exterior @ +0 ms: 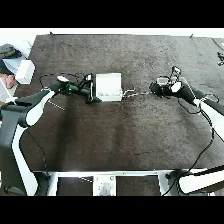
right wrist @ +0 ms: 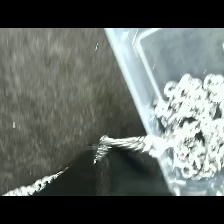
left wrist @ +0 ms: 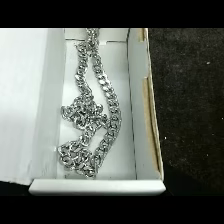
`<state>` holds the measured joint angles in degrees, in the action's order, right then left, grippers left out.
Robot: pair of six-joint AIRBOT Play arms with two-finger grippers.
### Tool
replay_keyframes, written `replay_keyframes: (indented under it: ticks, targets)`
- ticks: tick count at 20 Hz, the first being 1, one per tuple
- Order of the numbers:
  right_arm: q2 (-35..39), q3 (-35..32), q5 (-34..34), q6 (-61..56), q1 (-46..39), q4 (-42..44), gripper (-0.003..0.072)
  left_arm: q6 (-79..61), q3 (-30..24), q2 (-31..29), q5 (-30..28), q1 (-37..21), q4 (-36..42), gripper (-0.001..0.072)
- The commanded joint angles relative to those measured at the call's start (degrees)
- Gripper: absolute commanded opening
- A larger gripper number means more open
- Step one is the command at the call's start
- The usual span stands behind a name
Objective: Fold the box and place the chain.
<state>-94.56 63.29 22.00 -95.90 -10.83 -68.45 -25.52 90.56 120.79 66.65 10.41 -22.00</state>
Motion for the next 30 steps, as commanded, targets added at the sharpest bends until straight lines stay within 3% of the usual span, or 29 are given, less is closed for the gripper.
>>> replay_keyframes:
  ticks: [1,7,13,23,30]
  targets:
    - [-0.3,0.0,-3.0,-0.3,0.3,2.6,-0.0016,0.0,0.0,0.0,0.0,0.0,0.0,0.0407]
    - [13.5,0.0,-1.2,5.6,11.1,2.7,-0.0016,0.0,0.0,0.0,0.0,0.0,0.0,0.0406]
    - [24.1,0.5,-7.9,7.6,24.0,2.7,-0.0017,0.0,0.0,0.0,0.0,0.0,0.0,0.0406]
    - [16.9,11.0,-9.4,8.3,36.6,2.7,-0.0017,0.0,0.0,0.0,0.0,0.0,0.0,0.0406]
    - [8.6,12.1,-5.9,8.3,38.0,2.3,-0.0016,0.0,0.0,0.0,0.0,0.0,0.0,0.0407]
